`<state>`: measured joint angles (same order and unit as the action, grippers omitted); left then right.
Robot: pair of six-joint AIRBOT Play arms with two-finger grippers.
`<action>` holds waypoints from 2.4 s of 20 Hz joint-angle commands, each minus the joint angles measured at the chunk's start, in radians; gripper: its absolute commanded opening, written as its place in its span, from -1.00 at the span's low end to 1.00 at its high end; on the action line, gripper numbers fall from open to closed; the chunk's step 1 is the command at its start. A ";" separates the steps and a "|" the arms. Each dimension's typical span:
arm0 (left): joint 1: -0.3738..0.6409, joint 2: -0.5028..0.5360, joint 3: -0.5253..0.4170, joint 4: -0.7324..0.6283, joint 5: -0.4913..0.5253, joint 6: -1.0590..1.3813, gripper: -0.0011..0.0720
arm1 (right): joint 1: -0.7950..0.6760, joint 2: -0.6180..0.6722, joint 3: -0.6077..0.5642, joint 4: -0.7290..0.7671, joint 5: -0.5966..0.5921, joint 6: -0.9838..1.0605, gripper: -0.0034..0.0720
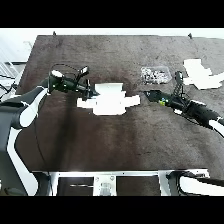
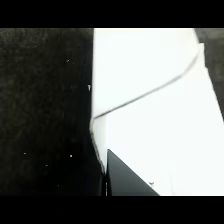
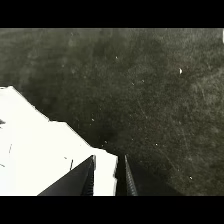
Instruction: Fold the box and place the chain.
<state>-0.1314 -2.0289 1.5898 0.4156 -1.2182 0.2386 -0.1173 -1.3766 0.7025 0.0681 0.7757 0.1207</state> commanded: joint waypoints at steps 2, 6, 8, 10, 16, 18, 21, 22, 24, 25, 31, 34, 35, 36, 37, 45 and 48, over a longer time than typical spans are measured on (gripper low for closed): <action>-0.001 0.001 -0.020 -0.012 0.038 0.097 -0.93 | -0.003 0.001 -0.008 0.000 0.003 -0.026 -0.26; -0.001 0.001 -0.020 -0.029 0.053 0.148 -0.93 | -0.003 0.001 -0.009 0.002 0.003 -0.028 -0.26; -0.001 0.000 -0.020 -0.036 0.052 0.163 -0.93 | -0.003 0.001 -0.009 0.002 0.003 -0.028 -0.26; -0.001 0.000 -0.020 -0.039 0.051 0.163 -0.93 | -0.003 0.001 -0.009 0.002 0.003 -0.028 -0.26; -0.001 -0.036 -0.020 -0.049 0.031 0.162 -0.93 | -0.002 0.001 -0.009 -0.001 0.004 -0.028 -0.26; -0.001 -0.035 -0.020 -0.050 0.034 0.162 -0.92 | -0.003 0.001 -0.009 -0.001 0.003 -0.029 0.05; -0.001 -0.035 -0.020 -0.050 0.033 0.158 -0.92 | -0.003 0.003 -0.009 -0.001 0.008 -0.086 0.38; 0.000 -0.035 -0.020 -0.050 0.033 0.158 -0.92 | -0.003 0.010 -0.009 0.000 0.021 -0.126 0.46; 0.000 -0.035 -0.020 -0.050 0.033 0.158 -0.92 | -0.002 0.047 -0.009 -0.001 0.073 -0.195 0.46; 0.000 -0.035 -0.020 -0.050 0.032 0.158 -0.92 | -0.001 0.073 -0.009 -0.012 0.103 -0.230 0.46; 0.000 -0.035 -0.020 -0.050 0.032 0.158 -0.92 | 0.148 0.146 -0.009 -0.284 0.083 -0.367 0.62; 0.000 -0.035 -0.020 -0.050 0.032 0.158 -0.92 | 0.290 0.146 -0.009 -0.463 -0.055 -0.418 0.62; -0.001 -0.035 -0.020 -0.050 0.032 0.158 -0.92 | 0.326 0.146 -0.009 -0.500 -0.087 -0.422 0.62; -0.001 -0.035 -0.020 -0.050 0.032 0.158 -0.92 | 0.357 0.146 -0.009 -0.528 -0.114 -0.422 0.63; 0.000 -0.035 -0.020 -0.050 0.032 0.158 -0.92 | 0.375 0.143 -0.009 -0.545 -0.135 -0.421 0.66; 0.000 -0.035 -0.020 -0.050 0.032 0.158 -0.92 | 0.398 -0.015 0.082 -0.544 -0.154 -0.421 0.78; 0.000 -0.035 -0.020 -0.050 0.032 0.158 -0.92 | 0.416 -0.068 0.127 -0.573 -0.124 -0.421 0.78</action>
<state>-0.1314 -2.0636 1.5703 0.3649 -1.1862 0.3965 0.2848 -1.3952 0.7902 -0.4782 0.6334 -0.2989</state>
